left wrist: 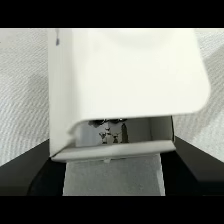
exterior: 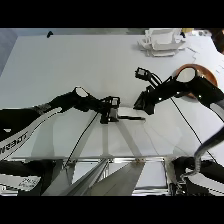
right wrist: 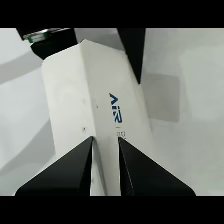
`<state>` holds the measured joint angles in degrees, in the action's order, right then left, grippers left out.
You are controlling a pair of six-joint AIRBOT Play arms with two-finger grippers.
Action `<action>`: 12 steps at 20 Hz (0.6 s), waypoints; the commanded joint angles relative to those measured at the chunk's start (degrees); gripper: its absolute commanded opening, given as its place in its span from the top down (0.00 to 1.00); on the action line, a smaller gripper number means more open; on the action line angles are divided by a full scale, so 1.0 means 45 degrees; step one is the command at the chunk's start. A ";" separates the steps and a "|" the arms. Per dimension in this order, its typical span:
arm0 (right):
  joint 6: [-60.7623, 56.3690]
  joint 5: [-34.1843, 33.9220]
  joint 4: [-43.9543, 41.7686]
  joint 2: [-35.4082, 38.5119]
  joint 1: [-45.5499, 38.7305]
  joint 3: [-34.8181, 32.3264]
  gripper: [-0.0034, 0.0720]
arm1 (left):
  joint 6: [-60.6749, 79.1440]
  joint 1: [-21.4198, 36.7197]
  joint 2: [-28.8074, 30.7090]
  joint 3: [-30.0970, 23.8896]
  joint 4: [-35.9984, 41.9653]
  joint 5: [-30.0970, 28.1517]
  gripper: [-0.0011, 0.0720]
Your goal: Fold the box and place the chain.
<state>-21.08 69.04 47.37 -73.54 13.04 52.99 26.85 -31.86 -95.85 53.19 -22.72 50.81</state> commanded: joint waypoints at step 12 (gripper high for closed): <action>0.1593 -0.0733 0.0257 0.1355 0.0165 -0.1151 0.58 | 0.0029 0.0010 0.0005 0.0000 -0.0010 0.0000 0.70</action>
<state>-15.62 66.26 48.03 -68.97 13.26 47.92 27.00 -31.86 -95.85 53.19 -22.76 50.81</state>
